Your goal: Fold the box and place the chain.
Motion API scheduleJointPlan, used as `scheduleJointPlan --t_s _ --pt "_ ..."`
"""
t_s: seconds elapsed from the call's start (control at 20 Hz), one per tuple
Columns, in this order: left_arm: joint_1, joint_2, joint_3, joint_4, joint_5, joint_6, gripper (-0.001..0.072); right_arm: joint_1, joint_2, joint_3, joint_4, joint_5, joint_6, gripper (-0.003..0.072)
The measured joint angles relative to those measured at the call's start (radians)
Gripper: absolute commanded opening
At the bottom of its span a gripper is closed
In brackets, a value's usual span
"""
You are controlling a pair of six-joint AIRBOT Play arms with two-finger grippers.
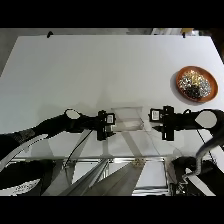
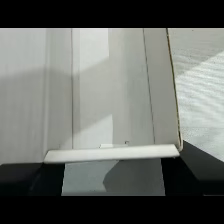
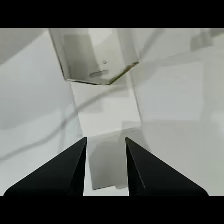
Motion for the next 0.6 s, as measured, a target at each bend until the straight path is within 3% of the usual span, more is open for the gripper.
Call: scheduleJointPlan --t_s 0.2,0.6 --pt "0.000 0.000 0.000 0.000 0.000 0.000 0.0170 0.000 -0.088 -0.011 0.053 -0.059 -0.203 0.0182" --pt "0.000 0.000 0.000 0.000 0.000 0.000 0.0170 0.000 -0.247 -0.014 0.214 -0.140 -0.431 0.0181"
